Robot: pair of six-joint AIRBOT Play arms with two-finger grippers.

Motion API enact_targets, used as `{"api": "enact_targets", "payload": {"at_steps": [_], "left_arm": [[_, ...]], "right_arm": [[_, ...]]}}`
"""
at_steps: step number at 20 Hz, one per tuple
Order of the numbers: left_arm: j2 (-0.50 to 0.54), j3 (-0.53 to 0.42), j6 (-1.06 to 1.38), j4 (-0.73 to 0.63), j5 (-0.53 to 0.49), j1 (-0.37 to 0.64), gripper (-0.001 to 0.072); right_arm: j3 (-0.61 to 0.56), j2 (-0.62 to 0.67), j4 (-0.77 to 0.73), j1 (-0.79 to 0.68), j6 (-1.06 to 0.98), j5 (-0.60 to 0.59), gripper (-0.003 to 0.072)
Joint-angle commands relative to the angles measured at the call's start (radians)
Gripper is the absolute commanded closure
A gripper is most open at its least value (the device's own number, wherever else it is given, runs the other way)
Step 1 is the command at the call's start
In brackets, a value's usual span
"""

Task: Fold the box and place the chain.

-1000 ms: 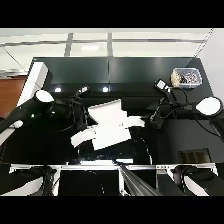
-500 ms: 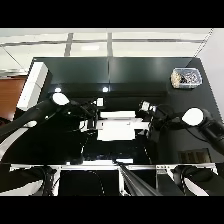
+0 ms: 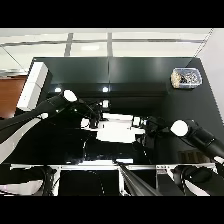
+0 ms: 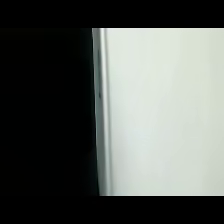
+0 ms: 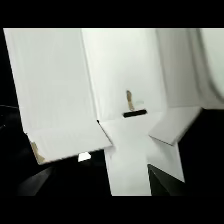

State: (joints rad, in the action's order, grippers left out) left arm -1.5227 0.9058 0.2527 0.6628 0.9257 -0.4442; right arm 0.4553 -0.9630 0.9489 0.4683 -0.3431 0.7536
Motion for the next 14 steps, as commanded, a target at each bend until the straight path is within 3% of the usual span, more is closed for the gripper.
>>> {"api": "enact_targets", "payload": {"at_steps": [1, 7, 12, 14], "left_arm": [[-0.006, 0.003, 0.002, 0.01, -0.006, 0.0, 0.0682], [-0.006, 0.003, 0.001, 0.01, -0.005, -0.001, 0.0682], [-0.006, 0.003, -0.027, 0.009, -0.003, -0.001, 0.0682], [-0.006, 0.003, -0.055, 0.01, -0.001, 0.0, 0.0682]], "right_arm": [[-0.035, -0.007, -0.014, 0.05, 0.003, -0.071, 0.0056], [-0.036, -0.041, -0.036, 0.11, 0.035, -0.148, 0.0056], [-0.035, -0.056, -0.222, 0.152, 0.037, -0.313, 0.0056], [-0.021, -0.051, -0.176, 0.151, 0.037, -0.296, 0.0056]]}}
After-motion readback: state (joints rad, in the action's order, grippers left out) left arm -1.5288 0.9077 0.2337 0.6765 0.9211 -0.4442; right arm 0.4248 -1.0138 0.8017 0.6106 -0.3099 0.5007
